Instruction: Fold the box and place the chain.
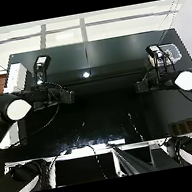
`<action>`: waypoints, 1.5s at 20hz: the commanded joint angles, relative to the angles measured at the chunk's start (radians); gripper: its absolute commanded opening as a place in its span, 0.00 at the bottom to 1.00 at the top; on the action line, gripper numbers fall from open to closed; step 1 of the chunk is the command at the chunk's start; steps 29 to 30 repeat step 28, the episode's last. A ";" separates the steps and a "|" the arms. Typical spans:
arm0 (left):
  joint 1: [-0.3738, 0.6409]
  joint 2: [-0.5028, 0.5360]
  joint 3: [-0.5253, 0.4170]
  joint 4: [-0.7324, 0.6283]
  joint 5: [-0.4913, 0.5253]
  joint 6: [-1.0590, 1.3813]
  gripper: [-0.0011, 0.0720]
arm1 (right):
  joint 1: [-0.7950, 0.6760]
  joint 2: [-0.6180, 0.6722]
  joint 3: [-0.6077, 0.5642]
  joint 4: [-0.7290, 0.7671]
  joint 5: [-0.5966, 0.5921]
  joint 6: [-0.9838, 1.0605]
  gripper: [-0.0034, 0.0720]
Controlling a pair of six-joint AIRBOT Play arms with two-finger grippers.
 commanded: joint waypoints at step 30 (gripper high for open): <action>-0.034 -0.024 -0.008 0.036 0.039 -0.080 0.06 | 0.021 0.011 -0.047 -0.078 -0.044 0.100 0.08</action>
